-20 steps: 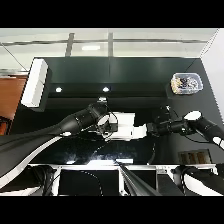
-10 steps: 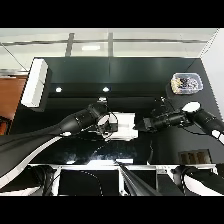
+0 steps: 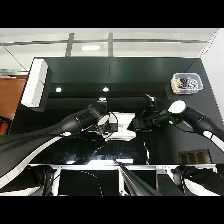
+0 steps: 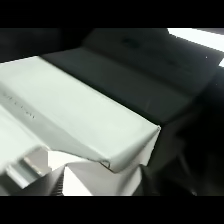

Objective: Fold the box and place the chain.

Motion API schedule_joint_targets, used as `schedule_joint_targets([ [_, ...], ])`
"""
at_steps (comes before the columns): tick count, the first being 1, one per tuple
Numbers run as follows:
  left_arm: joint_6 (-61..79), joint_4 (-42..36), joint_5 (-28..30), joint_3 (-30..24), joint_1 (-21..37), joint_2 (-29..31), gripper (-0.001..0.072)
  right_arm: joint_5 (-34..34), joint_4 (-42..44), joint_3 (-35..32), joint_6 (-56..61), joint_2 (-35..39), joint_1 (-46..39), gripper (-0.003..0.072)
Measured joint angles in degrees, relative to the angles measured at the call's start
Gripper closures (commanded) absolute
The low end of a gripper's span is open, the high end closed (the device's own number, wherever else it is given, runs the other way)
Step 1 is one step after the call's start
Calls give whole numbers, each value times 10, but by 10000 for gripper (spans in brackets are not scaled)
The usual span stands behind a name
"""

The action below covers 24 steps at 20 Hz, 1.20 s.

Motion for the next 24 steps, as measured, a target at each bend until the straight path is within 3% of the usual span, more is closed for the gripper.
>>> schedule_joint_targets([
  [7,0,0,0,0,0,0,681,-9,-198,80,228,-7,108,202],
  [8,0,0,-1,0,0,0,681,-4,-219,91,251,-12,120,213],
  [9,0,0,-1,0,0,0,680,3,-241,103,275,-19,133,318],
  [13,0,0,-1,0,0,0,680,39,-324,134,375,-49,172,321],
  [24,0,0,-1,0,0,0,681,58,-410,147,524,-81,218,323],
])
